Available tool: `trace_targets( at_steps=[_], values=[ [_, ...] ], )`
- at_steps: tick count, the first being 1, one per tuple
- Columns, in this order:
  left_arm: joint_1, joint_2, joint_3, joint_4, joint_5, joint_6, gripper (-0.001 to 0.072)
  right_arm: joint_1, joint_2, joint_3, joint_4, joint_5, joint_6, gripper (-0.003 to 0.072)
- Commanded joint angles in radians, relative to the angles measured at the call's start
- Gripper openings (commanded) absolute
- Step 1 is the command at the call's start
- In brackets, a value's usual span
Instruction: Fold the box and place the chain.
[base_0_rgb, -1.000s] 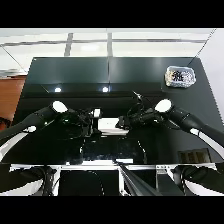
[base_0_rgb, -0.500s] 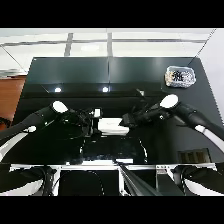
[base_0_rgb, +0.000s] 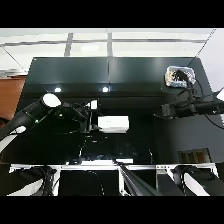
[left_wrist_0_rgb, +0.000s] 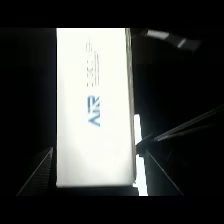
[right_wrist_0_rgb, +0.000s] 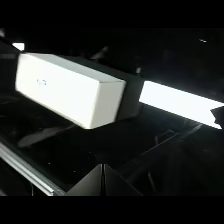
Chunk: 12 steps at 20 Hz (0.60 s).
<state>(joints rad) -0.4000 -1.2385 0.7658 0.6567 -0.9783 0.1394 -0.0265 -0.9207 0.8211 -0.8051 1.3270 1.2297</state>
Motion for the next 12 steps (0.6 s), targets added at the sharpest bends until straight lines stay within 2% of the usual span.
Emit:
trace_targets(
  at_steps=[1,4,8,12],
  values=[
    [-0.057,0.005,0.047,-0.071,0.037,-0.051,0.0716,-0.039,0.038,-0.004,-0.044,0.006,0.02,0.0016],
    [-0.109,-0.059,0.107,-0.071,0.093,-0.192,0.0716,-0.039,0.038,-0.005,-0.045,-0.016,0.02,0.0016],
    [-0.117,-0.173,0.145,-0.069,0.09,-0.319,0.0716,-0.039,0.038,-0.005,-0.045,-0.022,0.02,0.0016],
    [-0.124,-0.203,0.145,-0.07,0.044,-0.331,0.0716,-0.039,0.038,-0.005,-0.046,-0.024,0.019,0.0016]
  ],
)
